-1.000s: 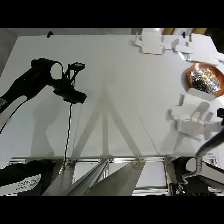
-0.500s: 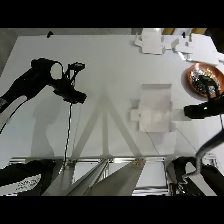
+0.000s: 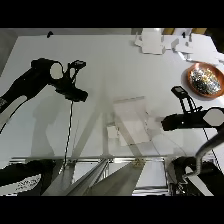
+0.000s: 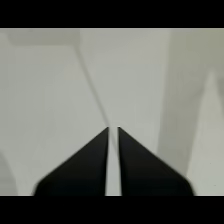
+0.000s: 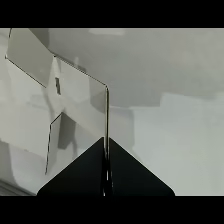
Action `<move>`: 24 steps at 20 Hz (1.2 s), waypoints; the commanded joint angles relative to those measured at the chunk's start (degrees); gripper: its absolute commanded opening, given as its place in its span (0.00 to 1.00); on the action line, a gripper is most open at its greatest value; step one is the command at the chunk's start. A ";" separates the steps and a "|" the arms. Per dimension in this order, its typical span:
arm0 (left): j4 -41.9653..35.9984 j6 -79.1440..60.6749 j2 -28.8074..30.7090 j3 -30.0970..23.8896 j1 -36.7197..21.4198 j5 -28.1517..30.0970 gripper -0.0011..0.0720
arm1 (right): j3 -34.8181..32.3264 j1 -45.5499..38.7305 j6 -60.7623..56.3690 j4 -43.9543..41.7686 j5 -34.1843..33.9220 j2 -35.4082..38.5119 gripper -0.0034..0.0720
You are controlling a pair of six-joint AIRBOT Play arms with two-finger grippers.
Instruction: Fold the box and place the chain.
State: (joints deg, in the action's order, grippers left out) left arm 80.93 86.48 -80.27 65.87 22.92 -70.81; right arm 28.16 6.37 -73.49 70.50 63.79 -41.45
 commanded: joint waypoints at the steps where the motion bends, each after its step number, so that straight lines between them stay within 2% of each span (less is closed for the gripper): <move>1: -12.41 -13.20 -0.22 -0.11 0.02 3.96 0.42 | -0.48 2.49 -0.20 -0.57 -2.54 0.31 0.07; 3: -22.82 -24.06 -1.18 -0.11 0.04 3.41 0.44 | -0.48 2.49 -0.22 -0.72 -2.99 0.31 0.07; 4: -26.16 -28.26 -1.79 -0.24 0.02 1.31 0.53 | -0.48 2.49 -0.20 -0.72 -2.89 0.31 0.07; 5: -27.74 -30.69 -2.14 -0.79 0.02 -0.31 0.55 | -0.48 2.49 -0.20 -0.70 -2.80 0.31 0.07; 8: -33.29 -36.96 -2.16 -5.88 0.04 -0.85 0.52 | -0.48 2.49 -0.20 -0.70 -3.02 0.31 0.07; 9: -37.03 -40.70 -2.16 -8.07 0.04 -0.35 0.47 | -0.48 2.49 -0.20 -0.70 -2.99 0.31 0.07; 13: -52.65 -58.47 -2.16 -14.86 0.04 3.89 0.48 | -0.48 2.49 -0.20 -0.70 -2.99 0.31 0.07; 15: -54.82 -61.46 -2.19 -15.21 0.44 6.88 0.49 | -0.48 2.49 -0.20 -0.70 -2.97 0.31 0.07; 23: -52.61 -64.39 -4.15 -15.21 7.26 16.37 0.50 | -0.48 2.49 -0.20 -0.72 -2.89 0.31 0.07; 24: -52.96 -64.41 -4.76 -15.21 7.69 16.68 0.54 | -0.48 2.49 -0.20 -0.72 -2.86 0.31 0.07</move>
